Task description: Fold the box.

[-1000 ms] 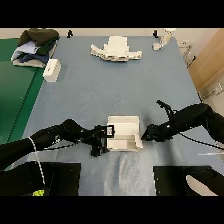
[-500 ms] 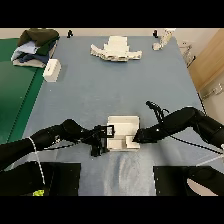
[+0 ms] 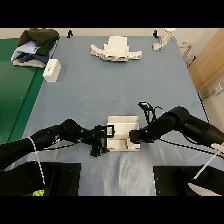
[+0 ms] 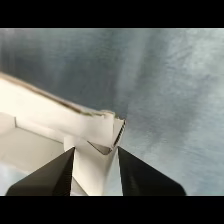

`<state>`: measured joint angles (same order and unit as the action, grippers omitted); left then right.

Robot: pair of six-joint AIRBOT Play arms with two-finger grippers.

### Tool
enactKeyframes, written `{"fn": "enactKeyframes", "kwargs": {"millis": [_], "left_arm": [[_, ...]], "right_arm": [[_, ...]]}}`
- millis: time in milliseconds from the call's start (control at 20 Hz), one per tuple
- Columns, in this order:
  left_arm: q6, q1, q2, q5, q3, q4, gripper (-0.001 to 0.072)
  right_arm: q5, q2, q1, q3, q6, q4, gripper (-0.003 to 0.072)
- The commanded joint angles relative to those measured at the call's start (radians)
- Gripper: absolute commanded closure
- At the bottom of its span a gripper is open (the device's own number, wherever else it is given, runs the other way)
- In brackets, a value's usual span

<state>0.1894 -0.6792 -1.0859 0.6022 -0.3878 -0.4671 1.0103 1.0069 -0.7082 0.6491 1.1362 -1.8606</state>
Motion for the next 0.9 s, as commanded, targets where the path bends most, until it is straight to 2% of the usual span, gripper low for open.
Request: {"fn": "enactKeyframes", "kwargs": {"millis": [0,300,550,650,700,850], "left_arm": [[0.001,0.0,0.001,0.0,0.0,0.0,0.0186],[0.001,0.0,0.001,0.0,0.0,0.0,0.0186],[0.001,0.0,0.001,0.0,0.0,0.0,0.0186],[0.001,0.0,0.001,0.0,0.0,0.0,0.0185],[0.001,0.0,0.001,0.0,0.0,0.0,0.0186],[0.001,0.0,0.001,0.0,0.0,0.0,0.0186]], "right_arm": [[0.066,0.078,-0.113,0.08,-0.244,0.203,0.0263],[0.204,0.228,-0.231,0.194,-0.436,0.323,0.0263],[0.203,0.259,-0.243,0.195,-0.502,0.339,0.0286],[0.206,0.259,-0.243,0.195,-0.501,0.341,0.0486],[0.21,0.259,-0.243,0.195,-0.5,0.343,0.0665],[0.238,0.259,-0.243,0.195,-0.5,0.363,0.0684]]}}
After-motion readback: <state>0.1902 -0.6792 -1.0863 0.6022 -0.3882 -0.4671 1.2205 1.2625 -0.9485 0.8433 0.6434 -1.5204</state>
